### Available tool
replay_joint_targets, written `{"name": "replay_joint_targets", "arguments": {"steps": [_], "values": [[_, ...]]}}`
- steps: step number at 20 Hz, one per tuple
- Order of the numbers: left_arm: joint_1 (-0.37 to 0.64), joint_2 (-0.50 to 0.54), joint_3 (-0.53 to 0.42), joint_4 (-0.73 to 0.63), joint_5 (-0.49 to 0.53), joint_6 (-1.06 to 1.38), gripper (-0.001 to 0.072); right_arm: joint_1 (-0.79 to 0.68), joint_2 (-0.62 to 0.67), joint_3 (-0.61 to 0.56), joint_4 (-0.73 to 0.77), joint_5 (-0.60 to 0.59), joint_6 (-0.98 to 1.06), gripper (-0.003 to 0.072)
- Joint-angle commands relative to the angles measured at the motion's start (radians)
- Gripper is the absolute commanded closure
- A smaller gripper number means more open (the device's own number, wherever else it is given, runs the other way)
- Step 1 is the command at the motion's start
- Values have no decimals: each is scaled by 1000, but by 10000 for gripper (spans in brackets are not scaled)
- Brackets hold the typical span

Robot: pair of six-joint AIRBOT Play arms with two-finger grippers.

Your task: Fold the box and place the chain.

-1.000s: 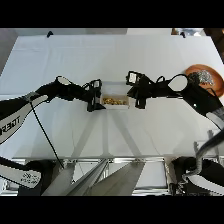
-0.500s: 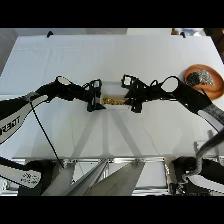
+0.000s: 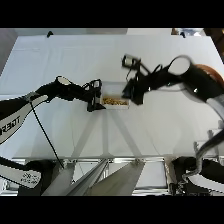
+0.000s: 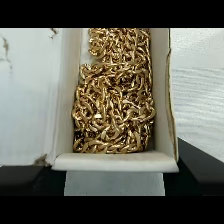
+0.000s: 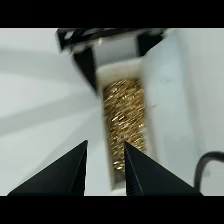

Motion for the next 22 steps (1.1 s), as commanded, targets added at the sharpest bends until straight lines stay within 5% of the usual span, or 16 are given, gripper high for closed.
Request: {"name": "replay_joint_targets", "arguments": {"steps": [1,4,12,17,22], "values": [[0,1,0,0,0,0,565,-60,-57,222,9,46,200,431],[0,1,0,0,0,0,565,-104,-191,315,34,50,309,426],[0,1,0,0,0,0,565,-108,-510,319,140,99,335,415],[0,1,0,0,1,0,565,-87,-536,319,183,264,207,417],[0,1,0,0,0,0,565,-37,-506,319,182,274,97,417]]}}
